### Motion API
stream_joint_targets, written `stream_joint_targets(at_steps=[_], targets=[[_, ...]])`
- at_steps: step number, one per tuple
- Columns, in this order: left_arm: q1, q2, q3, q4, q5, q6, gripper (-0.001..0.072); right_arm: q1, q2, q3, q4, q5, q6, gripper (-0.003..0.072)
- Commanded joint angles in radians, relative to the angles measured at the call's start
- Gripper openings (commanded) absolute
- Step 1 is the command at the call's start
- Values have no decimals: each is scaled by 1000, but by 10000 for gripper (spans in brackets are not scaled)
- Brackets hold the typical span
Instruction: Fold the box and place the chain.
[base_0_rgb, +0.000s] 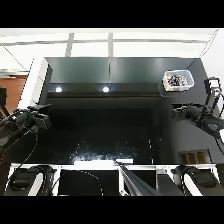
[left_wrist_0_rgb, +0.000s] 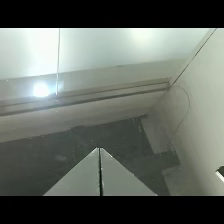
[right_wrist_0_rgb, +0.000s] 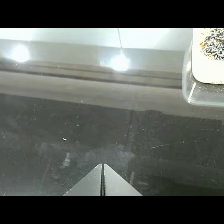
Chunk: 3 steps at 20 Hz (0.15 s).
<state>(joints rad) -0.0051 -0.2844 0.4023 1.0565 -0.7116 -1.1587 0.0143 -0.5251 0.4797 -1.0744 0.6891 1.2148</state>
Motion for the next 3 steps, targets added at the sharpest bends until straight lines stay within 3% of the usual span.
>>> stream_joint_targets(at_steps=[1, 3], targets=[[-1, 1, 0, 0, 2, -1, 32, 0, 0, 0, 0, -1, 0, 22], [-1, 1, 0, 0, 2, -1, 32, 0, 0, 0, 0, -1, 0, 22]])
